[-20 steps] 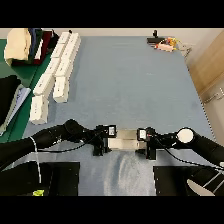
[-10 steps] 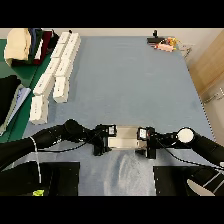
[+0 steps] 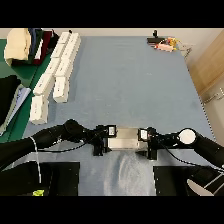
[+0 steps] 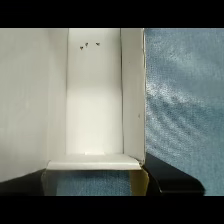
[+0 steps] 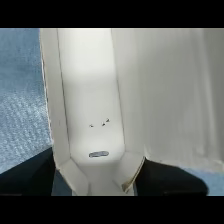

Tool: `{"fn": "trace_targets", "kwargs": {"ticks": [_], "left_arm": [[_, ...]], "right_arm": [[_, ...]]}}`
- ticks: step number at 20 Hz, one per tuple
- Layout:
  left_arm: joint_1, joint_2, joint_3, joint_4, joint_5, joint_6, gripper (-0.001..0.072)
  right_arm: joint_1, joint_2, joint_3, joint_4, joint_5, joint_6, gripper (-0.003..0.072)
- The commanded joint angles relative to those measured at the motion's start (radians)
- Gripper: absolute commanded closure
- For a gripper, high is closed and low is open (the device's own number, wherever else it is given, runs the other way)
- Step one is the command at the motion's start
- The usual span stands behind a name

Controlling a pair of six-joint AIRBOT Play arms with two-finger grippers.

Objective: Fold the box.

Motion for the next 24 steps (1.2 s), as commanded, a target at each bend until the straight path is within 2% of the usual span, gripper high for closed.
{"fn": "trace_targets", "kwargs": {"ticks": [1,5,7,9,13,15,16,19,20,24], "left_arm": [[0.000,-0.001,0.001,0.000,0.002,-0.001,0.0191],[0.000,-0.001,0.001,0.000,0.002,-0.001,0.0191],[0.000,-0.001,0.001,0.000,0.002,-0.001,0.0191],[0.000,-0.001,0.001,0.000,0.002,-0.001,0.0191],[0.000,-0.001,0.001,0.000,0.002,-0.001,0.0191],[0.000,-0.001,0.001,0.000,0.002,-0.001,0.0191],[0.000,-0.001,0.001,0.000,0.002,-0.001,0.0191],[0.000,-0.001,0.001,0.000,0.002,-0.001,0.0191],[0.000,-0.001,0.001,0.000,0.002,-0.001,0.0191],[0.000,-0.001,0.001,0.000,0.002,-0.001,0.0191]], "right_arm": [[0.000,0.097,0.000,-0.119,0.019,0.136,-0.0028],[0.000,0.243,0.000,-0.265,0.063,0.324,-0.0027],[0.000,0.326,0.000,-0.283,0.105,0.407,-0.0027],[0.000,0.408,0.000,-0.210,0.111,0.504,-0.0026],[0.001,0.518,0.000,0.102,0.156,0.532,-0.0025],[0.001,0.542,0.000,0.247,0.187,0.689,-0.0025],[0.001,0.545,0.000,0.284,0.191,0.842,-0.0025],[0.001,0.543,0.000,0.264,0.192,1.265,-0.0024],[0.001,0.544,0.000,0.264,0.189,1.339,-0.0024],[0.001,0.544,0.000,0.283,0.172,1.386,-0.0024]]}}
